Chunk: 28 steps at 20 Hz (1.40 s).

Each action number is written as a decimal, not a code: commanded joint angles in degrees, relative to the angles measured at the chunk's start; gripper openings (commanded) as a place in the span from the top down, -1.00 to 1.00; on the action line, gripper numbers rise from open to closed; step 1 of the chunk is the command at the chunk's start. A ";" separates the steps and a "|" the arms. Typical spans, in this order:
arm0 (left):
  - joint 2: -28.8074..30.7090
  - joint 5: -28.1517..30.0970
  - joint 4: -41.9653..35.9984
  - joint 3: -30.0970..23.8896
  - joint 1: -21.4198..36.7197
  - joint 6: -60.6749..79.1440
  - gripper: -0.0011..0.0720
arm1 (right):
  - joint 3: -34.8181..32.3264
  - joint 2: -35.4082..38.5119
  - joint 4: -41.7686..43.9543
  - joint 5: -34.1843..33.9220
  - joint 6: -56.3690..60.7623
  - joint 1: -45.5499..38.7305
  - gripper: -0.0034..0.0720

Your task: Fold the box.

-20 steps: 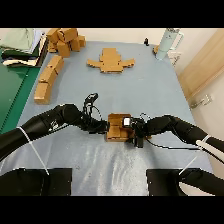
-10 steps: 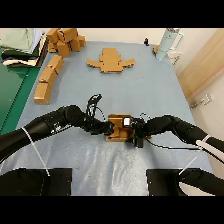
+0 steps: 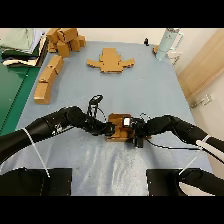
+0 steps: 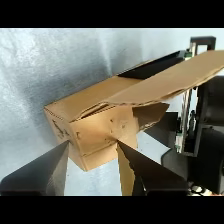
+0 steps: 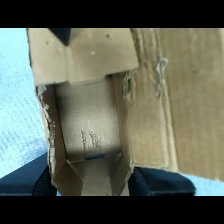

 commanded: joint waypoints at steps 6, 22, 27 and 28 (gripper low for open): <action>-3.87 -12.55 33.18 11.26 -10.03 -33.75 -0.33 | 0.04 0.00 0.02 0.04 0.07 0.00 -0.58; -26.14 -31.12 37.07 32.35 -14.43 -40.02 -0.34 | 0.04 0.00 0.02 0.04 0.04 0.00 -0.58; -27.43 -29.20 37.31 32.37 -14.40 -40.06 -0.33 | 0.04 0.00 0.02 0.04 0.07 0.00 -0.58; -28.00 -29.38 37.29 32.37 -14.40 -40.09 -0.25 | 0.04 0.00 0.02 0.04 0.07 0.00 -0.58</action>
